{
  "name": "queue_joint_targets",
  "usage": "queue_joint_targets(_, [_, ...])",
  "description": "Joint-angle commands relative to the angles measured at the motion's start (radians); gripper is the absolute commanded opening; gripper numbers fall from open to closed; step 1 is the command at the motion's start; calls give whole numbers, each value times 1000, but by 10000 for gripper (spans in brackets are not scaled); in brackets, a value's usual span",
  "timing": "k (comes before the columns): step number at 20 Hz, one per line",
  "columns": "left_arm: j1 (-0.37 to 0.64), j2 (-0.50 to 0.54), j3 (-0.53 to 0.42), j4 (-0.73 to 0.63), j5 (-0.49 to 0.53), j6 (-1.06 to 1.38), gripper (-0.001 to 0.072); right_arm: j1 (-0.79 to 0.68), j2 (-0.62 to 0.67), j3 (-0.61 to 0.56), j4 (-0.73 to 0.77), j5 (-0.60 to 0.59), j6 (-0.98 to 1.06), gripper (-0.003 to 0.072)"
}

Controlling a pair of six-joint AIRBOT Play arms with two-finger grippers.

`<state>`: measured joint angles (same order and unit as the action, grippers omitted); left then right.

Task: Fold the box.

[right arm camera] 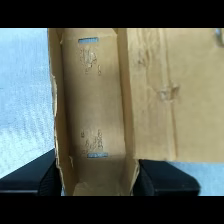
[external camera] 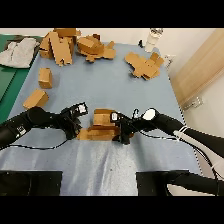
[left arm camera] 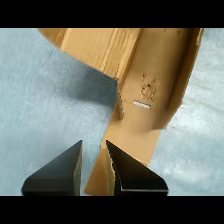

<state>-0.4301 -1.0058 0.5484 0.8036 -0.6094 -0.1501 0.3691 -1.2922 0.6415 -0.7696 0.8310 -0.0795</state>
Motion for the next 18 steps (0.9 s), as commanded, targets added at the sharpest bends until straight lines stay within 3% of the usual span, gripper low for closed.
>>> queue_joint_targets(1, [30, -19, 1, -3, -111, 62, 398, 0, -1, -1, -13, 10, 1, 521])
queue_joint_targets(2, [28, -37, 1, -16, -106, 94, 567, 0, -1, -1, -13, 10, 0, 521])
queue_joint_targets(3, [28, -57, 1, -34, -105, 113, 610, 0, -1, -1, -13, 10, 0, 521])
queue_joint_targets(8, [6, -121, 1, -101, -103, 231, 611, 0, -1, -1, -13, 11, 0, 521])
queue_joint_targets(15, [-72, -122, 2, -134, 10, 275, 611, 0, -1, -1, -14, 11, 0, 521])
queue_joint_targets(18, [-85, -122, 12, -172, 5, 275, 611, 0, -1, -1, -20, 11, 1, 521])
